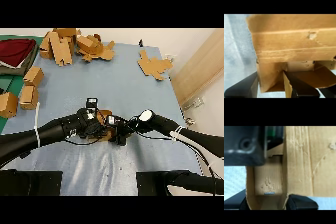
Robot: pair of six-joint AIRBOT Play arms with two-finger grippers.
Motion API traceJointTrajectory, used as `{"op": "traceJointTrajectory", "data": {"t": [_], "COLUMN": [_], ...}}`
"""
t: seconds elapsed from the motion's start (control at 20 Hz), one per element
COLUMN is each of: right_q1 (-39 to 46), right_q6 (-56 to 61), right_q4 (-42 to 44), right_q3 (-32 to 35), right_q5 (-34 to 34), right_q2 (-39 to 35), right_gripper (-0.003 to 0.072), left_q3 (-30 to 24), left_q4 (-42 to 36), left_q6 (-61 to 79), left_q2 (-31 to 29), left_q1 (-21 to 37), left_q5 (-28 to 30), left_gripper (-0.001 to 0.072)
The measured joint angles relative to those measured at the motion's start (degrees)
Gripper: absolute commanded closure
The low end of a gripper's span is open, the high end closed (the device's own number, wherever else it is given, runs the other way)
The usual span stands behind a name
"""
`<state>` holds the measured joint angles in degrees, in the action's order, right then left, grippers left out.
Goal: Fold the box.
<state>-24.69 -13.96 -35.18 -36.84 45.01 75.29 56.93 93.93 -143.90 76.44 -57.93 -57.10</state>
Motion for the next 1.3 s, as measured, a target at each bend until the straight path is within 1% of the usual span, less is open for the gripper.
{"op": "traceJointTrajectory", "data": {"t": [0.3, 0.35, 0.4, 0.45, 0.5, 0.55, 0.65, 0.9, 0.95, 1.0, 1.05, 1.1, 1.3], "right_q1": [0.00, -0.02, 0.00, 0.00, 0.00, 0.04, 0.04, 0.02, 0.02, 0.02, 0.02, 0.02, -0.09], "right_q6": [-0.04, -0.04, -0.04, -0.02, -0.02, -0.02, 0.07, 0.07, 0.09, 0.07, 0.07, 0.00, -0.07], "right_q4": [0.26, 0.28, 0.35, 0.37, 0.39, 0.46, 0.37, 0.35, 0.35, 0.37, 0.37, 0.37, 0.72], "right_q3": [0.02, 0.02, 0.02, 0.02, 0.02, 0.02, 0.02, 0.02, 0.02, 0.02, 0.02, 0.02, 0.02], "right_q5": [0.00, 0.00, 0.00, 0.00, 0.00, 0.00, 0.00, 0.00, 0.00, 0.00, 0.00, 0.00, 0.00], "right_q2": [0.00, 0.00, 0.02, 0.00, 0.00, 0.02, 0.00, -0.02, -0.02, -0.02, -0.02, -0.02, 0.02], "right_gripper": [0.0218, 0.0218, 0.0218, 0.0218, 0.0218, 0.0218, 0.0218, 0.0218, 0.0218, 0.0218, 0.0218, 0.0218, 0.0218], "left_q3": [0.44, 0.46, 0.46, 0.46, 0.46, 0.44, 0.46, 0.44, 0.44, 0.44, 0.46, 0.48, 0.55], "left_q4": [0.85, 0.96, 1.11, 1.29, 1.60, 2.25, 2.67, 2.73, 2.73, 2.69, 2.19, 1.68, 1.36], "left_q6": [-1.29, -1.51, -1.81, -2.10, -2.32, -2.34, -1.99, -0.90, -0.79, -0.63, -0.57, -0.59, -0.79], "left_q2": [2.08, 2.38, 2.62, 2.80, 2.91, 3.02, 3.15, 3.32, 3.34, 3.34, 3.39, 3.39, 2.71], "left_q1": [-1.05, -1.22, -1.36, -1.46, -1.49, -1.53, -1.60, -1.70, -1.70, -1.70, -1.70, -1.73, -1.70], "left_q5": [-1.40, -1.44, -1.46, -1.44, -1.81, -1.99, -1.75, -0.42, -0.37, -0.20, 1.25, 2.38, 0.44], "left_gripper": [0.0247, 0.0274, 0.0377, 0.0433, 0.0562, 0.0642, 0.0693, 0.0694, 0.0656, 0.0394, 0.0285, 0.0285, 0.0285]}}
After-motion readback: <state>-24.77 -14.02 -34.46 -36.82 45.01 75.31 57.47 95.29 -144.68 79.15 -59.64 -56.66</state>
